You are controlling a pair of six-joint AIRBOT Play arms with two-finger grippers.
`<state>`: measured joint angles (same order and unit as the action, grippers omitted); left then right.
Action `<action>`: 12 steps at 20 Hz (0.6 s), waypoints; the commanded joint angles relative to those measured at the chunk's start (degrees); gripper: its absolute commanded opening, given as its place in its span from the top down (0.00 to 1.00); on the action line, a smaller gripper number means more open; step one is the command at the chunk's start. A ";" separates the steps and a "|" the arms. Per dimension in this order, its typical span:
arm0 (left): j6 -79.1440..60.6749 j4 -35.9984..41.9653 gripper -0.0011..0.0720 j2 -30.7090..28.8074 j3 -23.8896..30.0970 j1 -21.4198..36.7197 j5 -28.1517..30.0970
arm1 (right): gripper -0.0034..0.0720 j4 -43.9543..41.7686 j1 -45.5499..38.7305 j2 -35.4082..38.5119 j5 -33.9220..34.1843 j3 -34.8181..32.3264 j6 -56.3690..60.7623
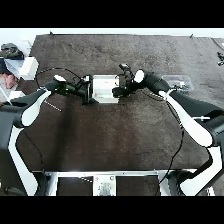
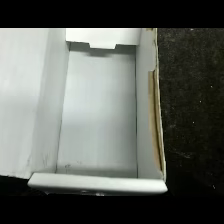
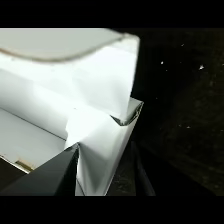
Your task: Fold the box and place the chain.
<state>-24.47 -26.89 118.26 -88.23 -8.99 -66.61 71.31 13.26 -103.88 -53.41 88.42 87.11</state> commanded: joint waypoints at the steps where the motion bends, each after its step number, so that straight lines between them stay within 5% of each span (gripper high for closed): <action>1: 0.00 -0.02 0.51 0.02 0.02 0.00 0.02 | 0.44 11.06 1.75 -1.42 -6.19 5.97 7.10; 7: 0.00 -0.02 0.51 0.02 0.02 0.00 0.04 | 0.43 15.06 2.54 -9.86 -20.52 19.43 11.58; 12: 0.00 -0.02 0.51 0.02 0.02 -0.02 0.02 | 0.44 19.15 4.22 -10.73 -20.72 20.61 17.90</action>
<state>-24.45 -26.89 118.26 -88.23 -8.99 -66.59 87.20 16.71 -113.80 -72.23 107.68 100.82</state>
